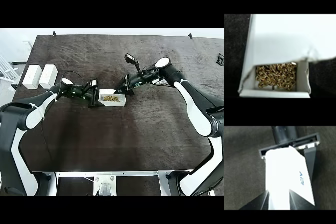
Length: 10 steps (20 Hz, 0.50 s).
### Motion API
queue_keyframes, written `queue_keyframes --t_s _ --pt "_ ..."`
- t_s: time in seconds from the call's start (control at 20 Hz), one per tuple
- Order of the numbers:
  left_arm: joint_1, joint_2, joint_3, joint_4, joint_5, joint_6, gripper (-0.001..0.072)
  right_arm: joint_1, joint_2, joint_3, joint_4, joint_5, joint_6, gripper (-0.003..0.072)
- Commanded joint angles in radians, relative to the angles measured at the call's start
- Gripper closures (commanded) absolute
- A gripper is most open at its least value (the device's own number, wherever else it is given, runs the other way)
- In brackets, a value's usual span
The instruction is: Fold the box and place the chain.
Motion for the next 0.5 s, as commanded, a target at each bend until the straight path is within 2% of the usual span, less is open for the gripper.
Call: queue_keyframes --t_s 0.0,0.1,0.25,0.45 --pt "0.001 0.001 0.0 0.0 -0.001 0.0 0.0131 -0.006 0.058 -0.117 0.015 -0.113 -0.065 0.0396" --pt "0.001 0.001 0.0 0.0 0.0 0.0 0.013 -0.006 0.076 -0.164 0.04 -0.175 -0.107 0.0396" --pt "0.001 0.001 0.0 0.0 0.0 0.0 0.013 0.001 0.074 -0.184 0.105 -0.179 -0.164 0.0396" --pt "0.001 0.001 0.0 0.0 0.0 0.0 0.0131 0.013 0.074 -0.192 0.108 -0.179 -0.217 0.0396"
